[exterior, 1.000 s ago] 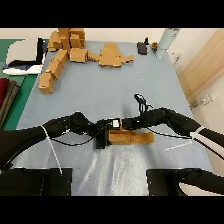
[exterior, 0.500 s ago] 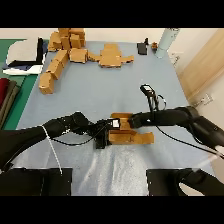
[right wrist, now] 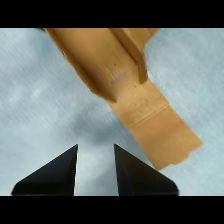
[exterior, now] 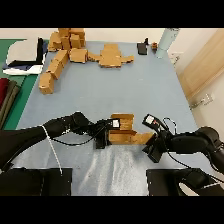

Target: Fold the box.

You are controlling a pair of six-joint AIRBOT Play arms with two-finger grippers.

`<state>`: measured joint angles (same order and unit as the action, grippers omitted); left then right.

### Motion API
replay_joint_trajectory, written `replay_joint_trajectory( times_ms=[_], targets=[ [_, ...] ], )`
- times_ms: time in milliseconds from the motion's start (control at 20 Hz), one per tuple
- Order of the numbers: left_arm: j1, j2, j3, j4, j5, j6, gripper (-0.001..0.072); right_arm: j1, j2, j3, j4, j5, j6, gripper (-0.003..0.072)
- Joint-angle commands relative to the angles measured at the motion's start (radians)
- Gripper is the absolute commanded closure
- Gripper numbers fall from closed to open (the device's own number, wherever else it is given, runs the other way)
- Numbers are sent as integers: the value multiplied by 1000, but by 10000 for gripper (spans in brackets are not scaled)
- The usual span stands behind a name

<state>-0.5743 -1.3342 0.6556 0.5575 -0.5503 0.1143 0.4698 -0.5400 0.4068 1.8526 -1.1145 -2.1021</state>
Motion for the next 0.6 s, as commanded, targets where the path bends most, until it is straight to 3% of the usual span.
replay_joint_trajectory(
  times_ms=[0,150,200,250,300,500,550],
  targets=[
    [0,-1,0,0,0,0,246,1,-32,-36,-92,99,-194,303],
    [1,-1,0,0,0,0,246,1,-112,-36,-56,272,-335,303],
    [0,0,0,0,0,0,246,1,-139,-36,-36,316,-385,247],
    [1,-1,0,0,0,0,246,1,-169,-36,-1,352,-438,115],
    [1,0,0,0,0,0,246,1,-193,-36,40,367,-484,90],
    [1,0,0,0,0,0,246,5,-238,-36,161,388,-645,117],
    [1,-1,0,0,0,0,246,6,-238,-36,160,407,-681,207]
  ],
)
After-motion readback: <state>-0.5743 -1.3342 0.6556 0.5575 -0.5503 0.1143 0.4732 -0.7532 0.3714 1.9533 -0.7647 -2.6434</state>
